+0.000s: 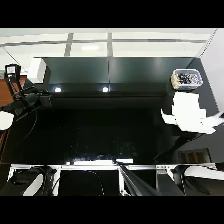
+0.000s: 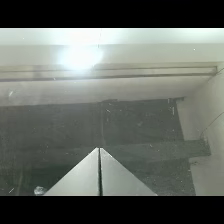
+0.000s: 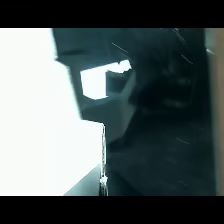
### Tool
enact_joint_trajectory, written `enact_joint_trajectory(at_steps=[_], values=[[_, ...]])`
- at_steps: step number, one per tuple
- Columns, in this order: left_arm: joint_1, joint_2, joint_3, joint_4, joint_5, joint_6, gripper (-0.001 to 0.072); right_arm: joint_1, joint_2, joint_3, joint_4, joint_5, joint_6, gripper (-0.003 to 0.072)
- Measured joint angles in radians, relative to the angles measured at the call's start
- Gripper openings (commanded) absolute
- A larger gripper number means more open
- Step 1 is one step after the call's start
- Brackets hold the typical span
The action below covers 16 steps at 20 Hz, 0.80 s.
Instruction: Fold the box and place the chain.
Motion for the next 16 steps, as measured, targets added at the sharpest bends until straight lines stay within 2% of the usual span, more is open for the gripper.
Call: enact_joint_trajectory(at_steps=[5,9,12,16], values=[[0.0,-0.001,0.0,-0.035,-0.003,0.0,0.0028,0.132,0.248,-0.129,0.224,-0.045,0.0,0.0015],[-0.028,-0.04,0.0,-0.133,-0.044,-0.001,0.0028,0.338,0.474,-0.346,0.387,-0.15,0.048,0.0015],[-0.089,-0.108,0.0,-0.189,-0.08,0.001,0.0027,0.563,0.595,-0.533,0.459,-0.317,0.127,0.0015],[-0.153,-0.208,0.007,-0.29,-0.103,0.019,0.0027,0.9,0.653,-0.73,0.521,-0.639,0.243,0.0015]])
